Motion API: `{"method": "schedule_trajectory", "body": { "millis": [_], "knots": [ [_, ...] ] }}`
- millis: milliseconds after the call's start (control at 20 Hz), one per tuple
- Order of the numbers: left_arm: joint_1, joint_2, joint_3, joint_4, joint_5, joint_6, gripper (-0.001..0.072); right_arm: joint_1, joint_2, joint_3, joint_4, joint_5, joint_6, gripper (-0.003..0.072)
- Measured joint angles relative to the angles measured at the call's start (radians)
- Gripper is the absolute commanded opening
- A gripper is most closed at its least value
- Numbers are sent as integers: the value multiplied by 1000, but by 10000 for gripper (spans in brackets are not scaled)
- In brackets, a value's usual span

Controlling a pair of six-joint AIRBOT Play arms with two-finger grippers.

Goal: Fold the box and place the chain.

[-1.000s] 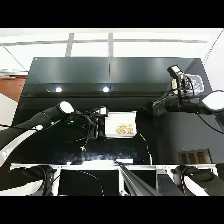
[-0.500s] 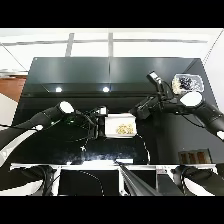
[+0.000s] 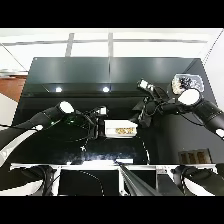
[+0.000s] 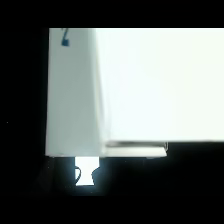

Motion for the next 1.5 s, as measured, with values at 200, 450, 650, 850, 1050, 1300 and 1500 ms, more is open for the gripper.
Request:
{"method": "schedule_trajectory", "body": {
  "millis": [200,450,650,850,1050,1300,1500],
  "knots": [
    [0,0,0,0,0,0,236,28,1,5,-51,61,-17,703],
    [0,0,0,0,0,0,236,105,1,6,-125,42,-29,701],
    [0,0,0,0,0,0,236,142,1,6,-174,27,-32,448],
    [0,0,0,0,0,-1,236,156,1,6,-187,16,-32,296],
    [0,0,0,0,0,0,236,173,1,6,-193,10,-26,295],
    [0,0,0,0,0,0,236,185,1,6,-194,3,2,295],
    [0,0,0,0,0,0,236,187,1,6,-196,-7,22,294]
  ]
}}
